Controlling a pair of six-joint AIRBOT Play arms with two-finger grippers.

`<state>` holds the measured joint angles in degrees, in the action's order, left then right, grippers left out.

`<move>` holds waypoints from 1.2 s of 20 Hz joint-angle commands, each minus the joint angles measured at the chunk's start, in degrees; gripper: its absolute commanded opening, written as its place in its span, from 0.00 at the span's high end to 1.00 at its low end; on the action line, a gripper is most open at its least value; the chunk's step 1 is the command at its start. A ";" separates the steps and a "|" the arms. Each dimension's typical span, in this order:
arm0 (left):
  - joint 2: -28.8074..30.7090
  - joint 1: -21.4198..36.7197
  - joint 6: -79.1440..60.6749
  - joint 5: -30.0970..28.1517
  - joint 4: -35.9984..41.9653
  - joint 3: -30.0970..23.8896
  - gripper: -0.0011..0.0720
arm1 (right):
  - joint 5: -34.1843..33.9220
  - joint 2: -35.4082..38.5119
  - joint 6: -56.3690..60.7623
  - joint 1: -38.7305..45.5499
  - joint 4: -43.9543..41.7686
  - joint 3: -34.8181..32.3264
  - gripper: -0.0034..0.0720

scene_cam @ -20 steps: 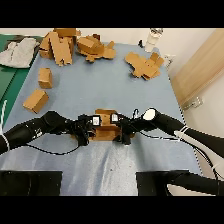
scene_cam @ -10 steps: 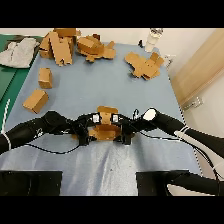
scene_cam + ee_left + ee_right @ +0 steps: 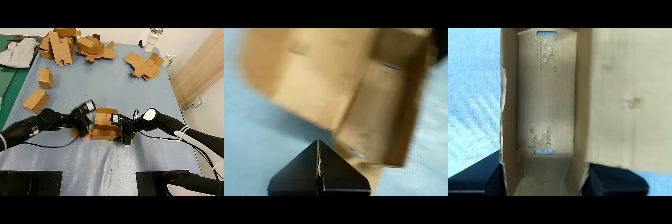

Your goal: Fold the box.

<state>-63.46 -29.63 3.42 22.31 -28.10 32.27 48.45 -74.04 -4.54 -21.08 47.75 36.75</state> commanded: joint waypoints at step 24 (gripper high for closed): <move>2.36 2.01 81.70 13.99 -21.94 -1.20 0.97 | 0.81 -0.04 -0.02 -0.04 0.02 -0.04 0.26</move>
<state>-60.77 -25.06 84.95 39.83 -51.81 31.07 49.25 -74.06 -4.56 -21.06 47.77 36.75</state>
